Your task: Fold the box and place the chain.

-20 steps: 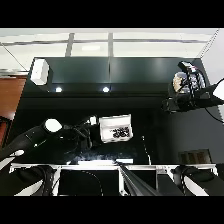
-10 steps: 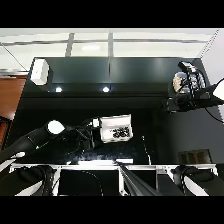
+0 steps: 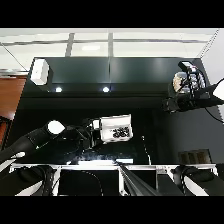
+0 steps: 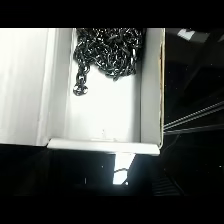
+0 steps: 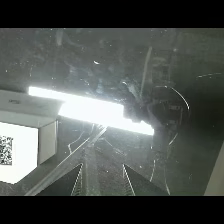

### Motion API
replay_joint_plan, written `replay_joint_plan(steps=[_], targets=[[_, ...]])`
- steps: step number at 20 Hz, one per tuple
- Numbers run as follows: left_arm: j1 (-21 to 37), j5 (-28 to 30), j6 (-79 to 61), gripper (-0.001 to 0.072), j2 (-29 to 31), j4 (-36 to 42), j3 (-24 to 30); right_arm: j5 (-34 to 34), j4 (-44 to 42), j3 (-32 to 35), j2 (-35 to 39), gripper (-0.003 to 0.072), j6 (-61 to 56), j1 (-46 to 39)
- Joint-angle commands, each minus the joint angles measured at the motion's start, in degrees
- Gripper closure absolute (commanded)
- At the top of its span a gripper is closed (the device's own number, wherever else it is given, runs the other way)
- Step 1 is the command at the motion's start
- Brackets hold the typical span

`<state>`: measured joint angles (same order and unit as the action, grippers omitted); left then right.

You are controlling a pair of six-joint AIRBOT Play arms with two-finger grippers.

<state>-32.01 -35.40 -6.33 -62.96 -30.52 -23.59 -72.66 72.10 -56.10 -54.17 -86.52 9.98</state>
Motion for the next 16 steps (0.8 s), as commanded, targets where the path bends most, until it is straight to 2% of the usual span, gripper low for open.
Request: replay_joint_plan(steps=[1,5,9,13,16], targets=[[-0.02,0.70,-1.44,0.0003,0.02,0.00,0.02,0.02,0.00,0.00,-0.02,0.0370,-0.02,0.02],[-0.02,0.48,-1.16,0.0004,0.02,0.42,0.02,0.02,-0.02,0.00,-0.02,0.0370,-0.02,0.02],[-0.02,0.37,-1.16,0.0004,-0.28,4.79,-0.24,0.02,-0.02,0.00,-0.02,0.0370,-0.04,0.02],[-0.02,-3.78,-0.74,0.0004,-3.32,4.90,-2.23,0.00,-0.02,0.00,-0.02,0.0370,-0.04,0.02],[0.00,-3.72,-1.05,0.0027,-4.55,4.13,-3.08,-0.02,-0.02,0.00,-0.02,0.0370,-0.04,0.02]])
